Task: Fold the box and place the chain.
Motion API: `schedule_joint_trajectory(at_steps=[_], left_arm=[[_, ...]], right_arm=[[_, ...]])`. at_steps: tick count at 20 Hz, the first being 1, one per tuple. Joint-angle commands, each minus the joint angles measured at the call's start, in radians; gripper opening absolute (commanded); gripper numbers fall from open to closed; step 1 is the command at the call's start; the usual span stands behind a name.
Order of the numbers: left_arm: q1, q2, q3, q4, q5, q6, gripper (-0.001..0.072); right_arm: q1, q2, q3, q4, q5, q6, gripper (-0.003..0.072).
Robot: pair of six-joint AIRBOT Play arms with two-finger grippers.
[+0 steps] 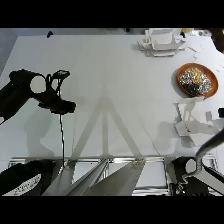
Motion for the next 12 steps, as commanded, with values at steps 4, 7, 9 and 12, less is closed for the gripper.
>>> schedule_joint_trajectory(at_steps=[4,7,9,12], left_arm=[[0.001,0.001,0.0,0.0,0.0,0.0,0.0009],[0.001,0.001,0.0,0.0,0.0,0.0,0.0009],[0.001,0.001,0.0,0.0,0.0,0.0,0.0009],[0.001,0.001,0.0,0.0,0.0,0.0,0.0009]], right_arm=[[-0.056,-0.125,0.001,0.011,-0.076,-0.084,0.0451],[-0.055,-0.153,0.001,0.018,-0.117,-0.083,0.028],[-0.055,-0.156,0.001,0.034,-0.11,-0.101,0.0213],[-0.053,-0.155,0.001,0.152,-0.043,-0.241,0.0018]])
